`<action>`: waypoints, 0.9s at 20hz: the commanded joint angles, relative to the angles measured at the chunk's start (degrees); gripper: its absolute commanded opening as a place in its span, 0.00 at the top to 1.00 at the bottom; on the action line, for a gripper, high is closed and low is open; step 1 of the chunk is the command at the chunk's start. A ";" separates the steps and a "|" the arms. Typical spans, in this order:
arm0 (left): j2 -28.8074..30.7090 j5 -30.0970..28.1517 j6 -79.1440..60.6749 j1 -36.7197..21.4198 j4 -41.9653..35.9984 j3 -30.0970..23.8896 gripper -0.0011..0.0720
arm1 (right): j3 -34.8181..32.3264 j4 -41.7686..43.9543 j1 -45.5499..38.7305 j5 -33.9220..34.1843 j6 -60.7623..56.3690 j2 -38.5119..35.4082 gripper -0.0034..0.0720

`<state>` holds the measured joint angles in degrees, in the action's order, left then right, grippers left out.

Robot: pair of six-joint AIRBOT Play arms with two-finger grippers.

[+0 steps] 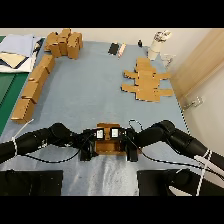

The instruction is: Fold the box.

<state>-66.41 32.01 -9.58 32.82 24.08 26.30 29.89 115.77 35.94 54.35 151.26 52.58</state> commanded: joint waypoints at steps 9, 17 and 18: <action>-0.02 -0.04 0.02 0.00 -0.02 0.00 0.39 | 0.02 5.46 1.33 -5.57 0.24 2.67 0.25; -0.02 -0.04 0.02 0.00 -0.02 0.00 0.39 | 2.36 -6.27 1.27 0.85 -29.79 -0.26 0.43; -0.02 -0.04 0.02 0.00 -0.02 0.00 0.39 | 3.52 -12.70 1.27 4.57 -37.88 -1.49 0.74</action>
<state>-66.41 31.99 -9.43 32.82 23.94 26.30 31.53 115.00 37.26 52.73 133.45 53.21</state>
